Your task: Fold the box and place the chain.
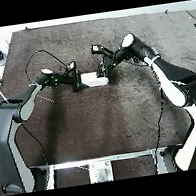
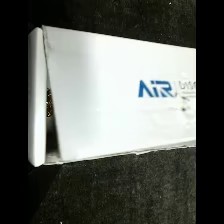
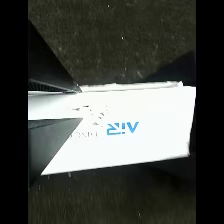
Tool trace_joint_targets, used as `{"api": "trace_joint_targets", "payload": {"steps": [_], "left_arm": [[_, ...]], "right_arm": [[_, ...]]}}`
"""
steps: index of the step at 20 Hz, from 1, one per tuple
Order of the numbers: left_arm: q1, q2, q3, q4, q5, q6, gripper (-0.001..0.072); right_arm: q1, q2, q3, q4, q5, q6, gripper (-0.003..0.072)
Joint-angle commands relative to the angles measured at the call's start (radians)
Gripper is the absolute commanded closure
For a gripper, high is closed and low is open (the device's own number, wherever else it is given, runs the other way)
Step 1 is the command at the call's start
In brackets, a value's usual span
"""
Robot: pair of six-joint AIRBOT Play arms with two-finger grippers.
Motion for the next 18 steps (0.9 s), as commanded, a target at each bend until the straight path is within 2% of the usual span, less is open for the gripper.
{"api": "trace_joint_targets", "payload": {"steps": [1, 6, 7, 8, 11, 13, 14, 18], "left_arm": [[0.001, 0.000, 0.000, -0.001, 0.002, -0.002, 0.0181], [0.001, 0.000, 0.000, -0.001, 0.002, -0.002, 0.0182], [0.001, 0.000, 0.000, -0.001, 0.002, -0.002, 0.0182], [0.001, 0.000, 0.000, -0.001, 0.002, -0.002, 0.0181], [0.001, 0.000, 0.000, -0.001, 0.002, -0.002, 0.0181], [0.001, 0.000, 0.000, -0.001, 0.002, -0.002, 0.0182], [0.001, 0.000, 0.000, -0.001, 0.002, -0.002, 0.0182], [0.001, 0.000, 0.000, -0.001, 0.002, -0.002, 0.0182]], "right_arm": [[0.002, -0.001, -0.048, -0.003, 0.020, 0.000, 0.0525], [-0.003, 0.008, -0.054, 0.027, 0.018, 0.000, 0.0522], [-0.005, 0.014, -0.054, 0.047, 0.022, 0.000, 0.0509], [-0.008, 0.019, -0.054, 0.072, 0.021, 0.000, 0.0433], [-0.034, 0.029, -0.054, 0.158, 0.023, 0.002, 0.0436], [-0.059, 0.029, -0.054, 0.215, 0.025, 0.009, 0.0621], [-0.070, 0.028, -0.055, 0.238, 0.025, 0.032, 0.0656], [-0.085, 0.028, -0.109, 0.213, 0.006, 0.077, 0.0657]]}}
